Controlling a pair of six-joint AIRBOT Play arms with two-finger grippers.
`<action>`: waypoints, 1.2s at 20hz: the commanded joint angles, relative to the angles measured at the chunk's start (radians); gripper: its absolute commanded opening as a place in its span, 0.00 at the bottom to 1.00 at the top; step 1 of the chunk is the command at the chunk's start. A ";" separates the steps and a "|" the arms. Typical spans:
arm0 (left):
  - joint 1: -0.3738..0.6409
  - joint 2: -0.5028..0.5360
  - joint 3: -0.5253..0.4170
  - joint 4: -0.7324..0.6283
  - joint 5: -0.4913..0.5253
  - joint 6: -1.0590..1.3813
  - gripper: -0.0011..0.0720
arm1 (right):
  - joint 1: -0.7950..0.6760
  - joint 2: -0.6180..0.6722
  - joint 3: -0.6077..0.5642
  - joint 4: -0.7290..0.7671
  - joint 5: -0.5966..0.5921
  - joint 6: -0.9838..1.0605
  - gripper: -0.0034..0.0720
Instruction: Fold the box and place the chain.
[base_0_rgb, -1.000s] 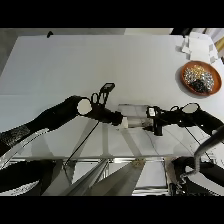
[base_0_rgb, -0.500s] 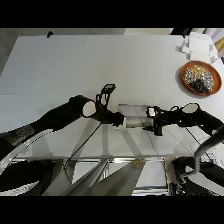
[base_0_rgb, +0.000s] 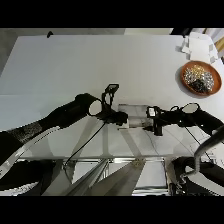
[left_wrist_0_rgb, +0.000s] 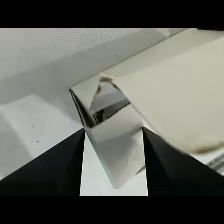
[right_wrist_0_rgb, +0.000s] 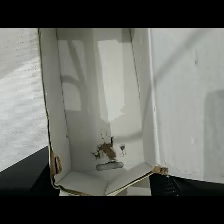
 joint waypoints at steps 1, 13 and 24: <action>-0.011 -0.019 0.014 0.011 -0.018 -0.048 0.55 | 0.000 0.001 0.000 0.000 0.000 0.000 0.62; -0.040 -0.114 0.139 0.058 -0.148 -0.139 0.55 | 0.000 0.001 0.000 0.000 0.000 0.000 0.62; -0.037 -0.181 0.267 0.124 -0.297 -0.286 0.55 | 0.000 0.001 0.000 0.000 0.000 0.000 0.62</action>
